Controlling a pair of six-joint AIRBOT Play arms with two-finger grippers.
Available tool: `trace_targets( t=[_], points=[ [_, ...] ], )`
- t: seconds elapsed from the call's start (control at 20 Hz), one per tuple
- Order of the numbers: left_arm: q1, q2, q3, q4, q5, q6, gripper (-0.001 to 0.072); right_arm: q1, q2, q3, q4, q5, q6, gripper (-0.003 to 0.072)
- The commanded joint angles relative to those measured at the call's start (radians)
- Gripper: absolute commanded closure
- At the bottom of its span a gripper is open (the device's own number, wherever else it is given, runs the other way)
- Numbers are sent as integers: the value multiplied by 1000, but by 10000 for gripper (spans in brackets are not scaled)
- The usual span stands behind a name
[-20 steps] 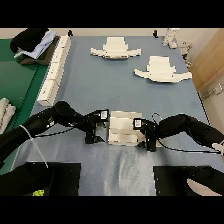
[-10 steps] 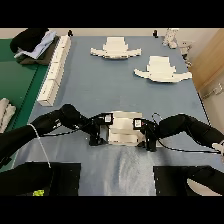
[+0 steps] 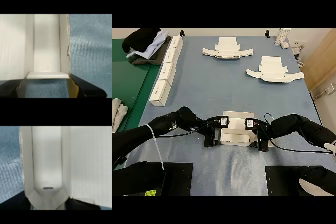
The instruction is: Fold the box.
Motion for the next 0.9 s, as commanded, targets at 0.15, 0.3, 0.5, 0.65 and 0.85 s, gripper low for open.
trace_targets(
  t=[0.15,0.3,0.5,0.65,0.85],
  points=[
    [-10,-12,-16,3,26,0,18,1,0,-1,0,0,0,165],
    [-24,-12,-16,-1,48,1,18,1,0,-1,0,0,0,165],
    [-43,-12,-16,-2,70,1,18,1,0,-1,0,0,0,165],
    [-48,-15,-16,-5,76,0,19,1,0,-1,0,0,0,165],
    [-48,-34,-16,-4,72,0,285,1,0,-1,0,0,0,165]
  ],
)
